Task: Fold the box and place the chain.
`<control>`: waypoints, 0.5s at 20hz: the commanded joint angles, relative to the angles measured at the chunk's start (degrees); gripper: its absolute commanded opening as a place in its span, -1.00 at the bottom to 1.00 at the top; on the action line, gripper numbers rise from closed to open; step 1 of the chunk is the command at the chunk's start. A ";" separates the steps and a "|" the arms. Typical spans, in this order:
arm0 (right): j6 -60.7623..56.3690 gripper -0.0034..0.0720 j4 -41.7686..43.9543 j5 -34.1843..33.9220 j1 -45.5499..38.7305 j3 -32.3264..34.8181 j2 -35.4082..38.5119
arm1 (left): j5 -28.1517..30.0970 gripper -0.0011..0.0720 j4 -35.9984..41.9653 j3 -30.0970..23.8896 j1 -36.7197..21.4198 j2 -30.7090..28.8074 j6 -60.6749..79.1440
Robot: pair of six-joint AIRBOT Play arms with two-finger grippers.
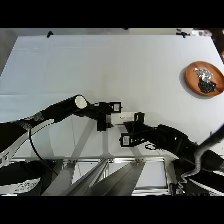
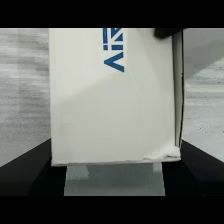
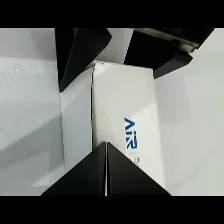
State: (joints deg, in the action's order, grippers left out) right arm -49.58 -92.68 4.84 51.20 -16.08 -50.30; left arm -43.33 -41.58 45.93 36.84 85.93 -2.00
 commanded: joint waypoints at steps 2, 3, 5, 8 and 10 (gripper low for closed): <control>-0.09 -0.87 1.36 -4.20 -6.34 -0.13 9.75 | 0.22 0.22 -0.42 0.02 -0.04 -0.04 0.44; -0.11 -0.87 2.23 -4.15 -7.43 -0.13 12.68 | 0.22 0.22 -0.42 0.02 -0.04 -0.04 0.46; -0.57 -0.87 6.16 -3.54 -9.35 -0.13 19.23 | 0.22 0.22 -0.42 0.02 -0.04 -0.04 0.46; -10.93 -0.87 8.72 6.88 -14.99 -0.13 29.14 | 0.22 0.22 -0.42 0.02 -0.04 -0.04 0.46; -22.53 -0.87 8.31 20.44 -21.18 -0.13 33.05 | 0.22 0.22 -0.42 0.02 -0.04 -0.04 0.44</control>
State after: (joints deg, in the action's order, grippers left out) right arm -58.98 -85.86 10.72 36.47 -16.16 -24.16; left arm -43.18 -41.93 45.95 36.84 85.93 -1.58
